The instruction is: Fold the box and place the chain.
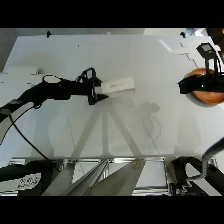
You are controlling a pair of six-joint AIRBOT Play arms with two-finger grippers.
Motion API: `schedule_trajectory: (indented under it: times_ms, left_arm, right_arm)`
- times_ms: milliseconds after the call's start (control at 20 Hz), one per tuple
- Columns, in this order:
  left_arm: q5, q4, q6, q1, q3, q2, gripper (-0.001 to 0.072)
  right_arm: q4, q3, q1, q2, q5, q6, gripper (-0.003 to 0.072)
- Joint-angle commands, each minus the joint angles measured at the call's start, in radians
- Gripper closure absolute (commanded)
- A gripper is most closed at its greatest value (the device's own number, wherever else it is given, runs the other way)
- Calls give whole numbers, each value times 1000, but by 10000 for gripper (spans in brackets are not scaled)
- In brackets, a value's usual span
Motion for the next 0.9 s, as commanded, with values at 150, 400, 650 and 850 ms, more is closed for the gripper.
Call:
schedule_trajectory:
  times_ms: [150, 400, 650, 850]
  left_arm:
    - [477, -279, -122, 49, 1, 133, 703]
    - [837, -282, -167, 135, 1, 152, 704]
    - [1007, -354, -206, 197, 1, 74, 704]
    - [1000, -392, -199, 200, 1, 27, 703]
  right_arm:
    - [0, 1, 0, 1, 0, 0, 676]
    - [0, 1, 0, 1, 0, 0, 676]
    - [0, 1, 0, 1, 0, 0, 676]
    - [0, 1, 0, 1, 0, 0, 676]
